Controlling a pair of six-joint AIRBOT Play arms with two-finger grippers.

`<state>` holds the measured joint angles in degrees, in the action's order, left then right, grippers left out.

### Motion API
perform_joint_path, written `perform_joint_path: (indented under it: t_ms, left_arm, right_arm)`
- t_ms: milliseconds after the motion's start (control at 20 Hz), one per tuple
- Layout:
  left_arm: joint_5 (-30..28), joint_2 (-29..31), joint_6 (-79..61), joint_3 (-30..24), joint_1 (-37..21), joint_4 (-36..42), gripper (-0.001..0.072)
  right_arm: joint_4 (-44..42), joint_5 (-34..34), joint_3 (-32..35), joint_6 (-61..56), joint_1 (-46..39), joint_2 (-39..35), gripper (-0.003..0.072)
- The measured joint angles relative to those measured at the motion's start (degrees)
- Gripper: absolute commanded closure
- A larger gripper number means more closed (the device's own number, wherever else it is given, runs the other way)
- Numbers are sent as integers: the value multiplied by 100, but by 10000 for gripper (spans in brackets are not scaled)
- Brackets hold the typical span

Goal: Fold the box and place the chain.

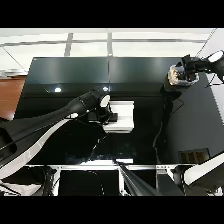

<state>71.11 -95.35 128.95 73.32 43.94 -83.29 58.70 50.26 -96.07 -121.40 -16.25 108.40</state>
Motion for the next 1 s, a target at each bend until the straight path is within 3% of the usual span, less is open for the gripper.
perform_joint_path:
  t_ms: [300,500,550,600,650,1000]
  left_arm:
    - [2,0,0,0,0,0,682]
    - [-2,0,2,2,0,0,682]
    - [-4,0,2,0,0,0,682]
    - [-2,0,0,2,0,0,682]
    - [-7,0,0,2,0,0,682]
    - [-13,0,0,0,0,0,682]
  right_arm:
    - [-131,-122,-13,-11,20,188,153]
    - [-114,-197,-7,55,101,337,468]
    - [-122,-232,-7,98,122,356,470]
    - [-144,-284,-13,160,142,372,628]
    - [-168,-295,-15,249,153,378,672]
    - [-168,-184,-31,1554,140,-236,674]
